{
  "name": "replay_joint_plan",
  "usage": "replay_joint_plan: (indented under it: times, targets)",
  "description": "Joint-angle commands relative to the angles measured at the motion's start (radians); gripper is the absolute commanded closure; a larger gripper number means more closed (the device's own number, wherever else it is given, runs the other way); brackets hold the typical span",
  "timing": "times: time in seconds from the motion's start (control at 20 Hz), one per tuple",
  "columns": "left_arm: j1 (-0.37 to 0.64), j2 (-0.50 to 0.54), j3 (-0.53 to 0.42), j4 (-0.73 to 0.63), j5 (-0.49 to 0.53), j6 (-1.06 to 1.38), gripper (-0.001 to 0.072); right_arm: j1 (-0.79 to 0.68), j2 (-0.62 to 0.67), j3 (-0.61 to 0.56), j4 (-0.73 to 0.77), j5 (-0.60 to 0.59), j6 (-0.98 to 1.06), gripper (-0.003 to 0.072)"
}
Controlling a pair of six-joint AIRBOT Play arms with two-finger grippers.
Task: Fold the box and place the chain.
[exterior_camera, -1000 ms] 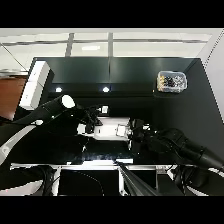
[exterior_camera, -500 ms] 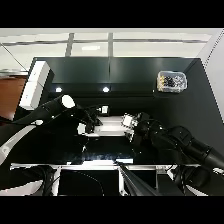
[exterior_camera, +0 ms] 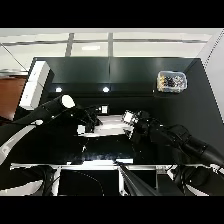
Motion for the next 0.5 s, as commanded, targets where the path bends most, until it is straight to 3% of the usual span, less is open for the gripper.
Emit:
replay_joint_plan:
  times: [0.0, 0.2, 0.45]
  targets:
    - [-0.001, 0.001, 0.0, 0.001, -0.002, 0.0, 0.0684, -0.025, -0.005, 0.001, 0.104, -0.012, -0.118, -0.0025]
    - [-0.001, 0.001, 0.002, 0.0, -0.002, 0.0, 0.0684, -0.043, -0.005, 0.007, 0.22, -0.111, -0.272, -0.0025]
    - [-0.001, 0.001, 0.002, 0.0, 0.003, 0.0, 0.0684, -0.056, -0.006, 0.007, 0.305, -0.117, -0.382, -0.0025]
